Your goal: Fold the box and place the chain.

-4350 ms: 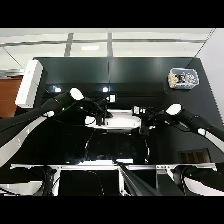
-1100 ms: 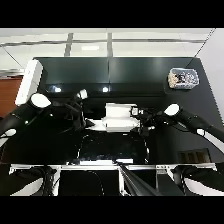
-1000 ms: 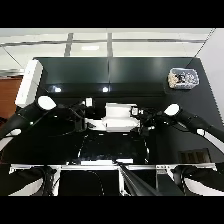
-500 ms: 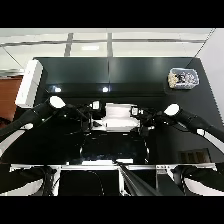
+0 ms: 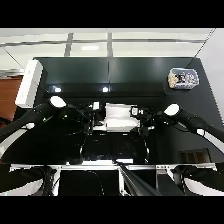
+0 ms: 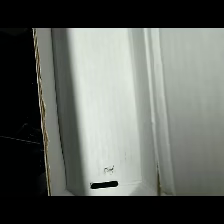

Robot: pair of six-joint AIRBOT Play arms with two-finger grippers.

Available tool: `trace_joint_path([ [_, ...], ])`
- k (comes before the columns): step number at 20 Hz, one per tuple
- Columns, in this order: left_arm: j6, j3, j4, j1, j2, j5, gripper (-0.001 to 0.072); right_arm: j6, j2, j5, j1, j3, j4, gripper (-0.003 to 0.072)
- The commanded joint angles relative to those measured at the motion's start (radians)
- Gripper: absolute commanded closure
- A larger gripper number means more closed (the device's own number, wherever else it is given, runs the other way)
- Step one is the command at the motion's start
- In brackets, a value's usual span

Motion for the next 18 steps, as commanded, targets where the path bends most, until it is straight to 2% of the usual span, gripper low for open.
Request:
trace_joint_path([
  [1,0.002,0.002,-0.044,-0.008,-0.019,0.001,0.0513,0.000,0.000,0.000,0.001,0.000,0.000,0.0479],
  [7,0.001,0.014,-0.134,-0.079,-0.064,0.095,0.0512,0.000,-0.001,0.000,0.001,0.000,0.000,0.0479],
  [13,-0.002,0.013,-0.174,-0.082,-0.064,0.095,0.0513,0.000,-0.001,0.000,0.001,0.000,0.000,0.0479],
  [15,-0.003,0.013,-0.172,-0.082,-0.064,0.095,0.0608,0.000,-0.001,0.000,0.001,0.000,0.000,0.0479],
  [18,-0.006,0.013,-0.145,-0.083,-0.064,0.072,0.0596,0.000,-0.001,0.000,0.001,0.000,0.000,0.0479],
])
